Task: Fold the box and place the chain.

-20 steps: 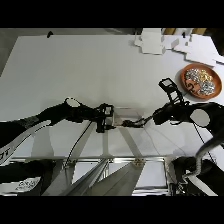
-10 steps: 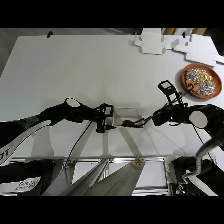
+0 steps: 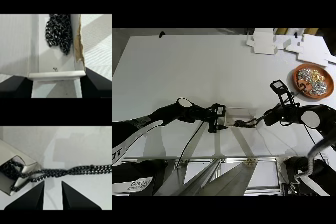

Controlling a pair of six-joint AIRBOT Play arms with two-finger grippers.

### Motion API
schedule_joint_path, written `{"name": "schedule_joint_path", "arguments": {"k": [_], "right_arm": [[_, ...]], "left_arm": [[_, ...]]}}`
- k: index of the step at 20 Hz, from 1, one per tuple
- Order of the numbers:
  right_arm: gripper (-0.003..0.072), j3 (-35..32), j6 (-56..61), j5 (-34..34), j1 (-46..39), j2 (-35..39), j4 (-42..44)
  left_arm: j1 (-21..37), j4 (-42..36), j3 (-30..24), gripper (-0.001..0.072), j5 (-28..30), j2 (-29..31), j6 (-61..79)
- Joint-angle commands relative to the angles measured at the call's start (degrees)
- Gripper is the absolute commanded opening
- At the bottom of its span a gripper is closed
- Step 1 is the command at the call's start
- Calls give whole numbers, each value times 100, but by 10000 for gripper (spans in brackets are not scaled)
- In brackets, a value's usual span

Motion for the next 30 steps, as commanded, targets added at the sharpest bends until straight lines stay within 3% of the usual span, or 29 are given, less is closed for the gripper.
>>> {"name": "schedule_joint_path", "arguments": {"k": [1,30], "right_arm": [[241,-2,0,-31,0,-4,13],[241,-391,-566,-400,-2,-2,20]], "left_arm": [[-2,2,-2,490,2,2,0],[-2,2,-2,490,2,2,0]]}}
